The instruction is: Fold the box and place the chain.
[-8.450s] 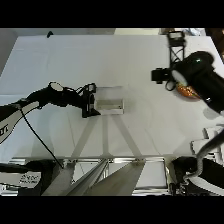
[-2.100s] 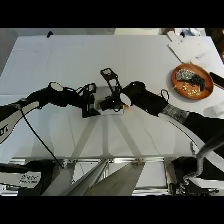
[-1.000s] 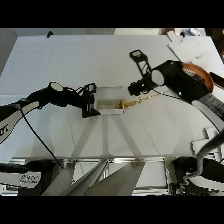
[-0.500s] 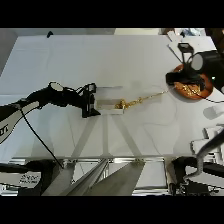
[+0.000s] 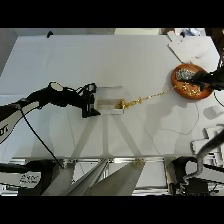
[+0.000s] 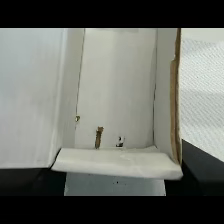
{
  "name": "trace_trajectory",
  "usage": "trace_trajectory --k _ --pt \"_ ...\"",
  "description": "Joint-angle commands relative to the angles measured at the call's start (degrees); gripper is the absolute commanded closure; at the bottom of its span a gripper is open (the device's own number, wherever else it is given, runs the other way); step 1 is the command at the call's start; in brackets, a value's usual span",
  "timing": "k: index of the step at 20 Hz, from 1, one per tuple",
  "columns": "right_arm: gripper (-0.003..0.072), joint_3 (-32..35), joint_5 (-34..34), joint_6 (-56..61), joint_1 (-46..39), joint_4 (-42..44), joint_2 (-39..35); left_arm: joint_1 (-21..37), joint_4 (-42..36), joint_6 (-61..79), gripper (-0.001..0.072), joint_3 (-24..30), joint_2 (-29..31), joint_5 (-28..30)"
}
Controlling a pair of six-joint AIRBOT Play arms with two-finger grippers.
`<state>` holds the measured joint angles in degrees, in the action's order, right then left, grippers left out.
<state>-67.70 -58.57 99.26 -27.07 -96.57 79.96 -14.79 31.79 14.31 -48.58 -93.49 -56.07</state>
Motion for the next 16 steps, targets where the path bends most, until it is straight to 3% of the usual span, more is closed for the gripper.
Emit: trace_trajectory --k 1,6,11,15,16 --pt "-0.0003 0.0 1.7 1.7 -2.5 1.7 2.5 0.0 0.0 0.0 0.0557 0.0 0.0 0.6" --pt "-0.0003 0.0 4.7 1.6 -2.5 11.1 9.5 0.0 0.0 0.0 0.0557 0.0 0.0 0.6" --pt "0.0000 0.0 5.1 1.4 -2.0 12.6 13.3 0.0 0.0 0.0 0.0557 0.0 0.0 0.6" --pt "0.0071 0.0 8.1 1.4 -1.4 12.0 13.6 0.0 0.0 0.0 0.0557 0.0 0.0 0.6" --pt "0.0142 0.0 8.3 1.4 -1.2 11.3 13.6 0.1 0.0 0.0 0.0557 0.0 0.0 0.6"
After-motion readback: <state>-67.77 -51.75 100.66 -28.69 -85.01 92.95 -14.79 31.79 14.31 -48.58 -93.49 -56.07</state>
